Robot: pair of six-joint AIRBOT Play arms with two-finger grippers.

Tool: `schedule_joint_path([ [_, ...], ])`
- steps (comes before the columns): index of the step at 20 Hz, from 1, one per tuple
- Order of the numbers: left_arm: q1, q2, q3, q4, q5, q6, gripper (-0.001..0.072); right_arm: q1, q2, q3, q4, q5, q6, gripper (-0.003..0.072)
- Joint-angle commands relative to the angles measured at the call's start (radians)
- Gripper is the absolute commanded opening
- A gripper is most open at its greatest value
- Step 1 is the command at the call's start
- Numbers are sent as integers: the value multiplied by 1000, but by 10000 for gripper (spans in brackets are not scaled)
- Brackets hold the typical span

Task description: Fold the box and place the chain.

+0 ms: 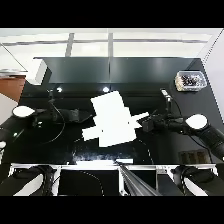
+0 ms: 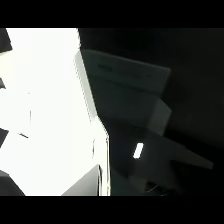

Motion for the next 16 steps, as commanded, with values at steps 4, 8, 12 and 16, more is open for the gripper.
schedule_joint_path([
  [4,-13,-296,97,-171,-164,303,702,53,10,-13,-1,-31,18,45],
  [8,-52,-435,214,-85,-267,359,696,53,10,-13,-1,-30,25,45],
  [12,-60,-518,260,-75,-372,447,536,53,10,-13,-1,-27,39,45],
  [16,-61,-528,264,-72,-380,546,453,53,10,-13,-2,-19,39,45],
])
